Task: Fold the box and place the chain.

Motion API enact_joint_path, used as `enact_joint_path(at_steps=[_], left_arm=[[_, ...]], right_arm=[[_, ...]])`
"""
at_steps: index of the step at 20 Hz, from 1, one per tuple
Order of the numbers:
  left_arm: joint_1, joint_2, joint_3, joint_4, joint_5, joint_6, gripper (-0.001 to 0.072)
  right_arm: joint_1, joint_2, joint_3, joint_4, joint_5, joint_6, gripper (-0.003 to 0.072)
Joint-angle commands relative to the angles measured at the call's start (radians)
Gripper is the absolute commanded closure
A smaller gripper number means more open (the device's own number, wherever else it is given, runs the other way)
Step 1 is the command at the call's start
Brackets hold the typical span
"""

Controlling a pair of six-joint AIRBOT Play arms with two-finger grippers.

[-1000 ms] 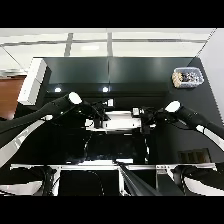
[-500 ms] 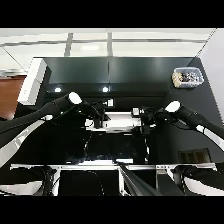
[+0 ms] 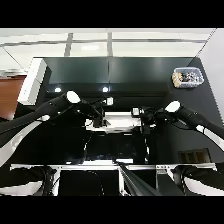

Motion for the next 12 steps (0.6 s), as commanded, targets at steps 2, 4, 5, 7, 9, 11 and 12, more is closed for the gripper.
enact_joint_path(at_steps=[2,4,5,7,9,11,12], left_arm=[[0.045,0.124,0.001,0.209,-0.060,-0.242,-0.0008],[0.071,0.206,0.001,0.365,-0.077,-0.415,-0.0006],[0.087,0.244,0.001,0.413,-0.103,-0.486,-0.0005],[0.122,0.291,0.001,0.420,-0.209,-0.581,0.0033],[0.139,0.290,0.000,0.343,-0.351,-0.704,0.0282],[0.137,0.260,-0.006,0.197,-0.477,-0.726,0.0685],[0.129,0.242,-0.020,0.080,-0.502,-0.725,0.0685]], right_arm=[[-0.001,-0.001,0.000,0.000,0.000,0.002,0.0203],[0.000,-0.001,0.000,0.000,0.000,0.005,0.0203],[-0.001,-0.001,0.000,0.000,0.000,0.005,0.0204],[0.000,-0.001,0.000,0.001,0.001,0.005,0.0205],[0.000,-0.001,0.000,0.000,0.006,0.005,0.0455],[0.000,-0.001,0.000,0.000,0.017,0.005,0.0483],[0.000,-0.001,0.000,0.000,0.019,0.005,0.0483]])
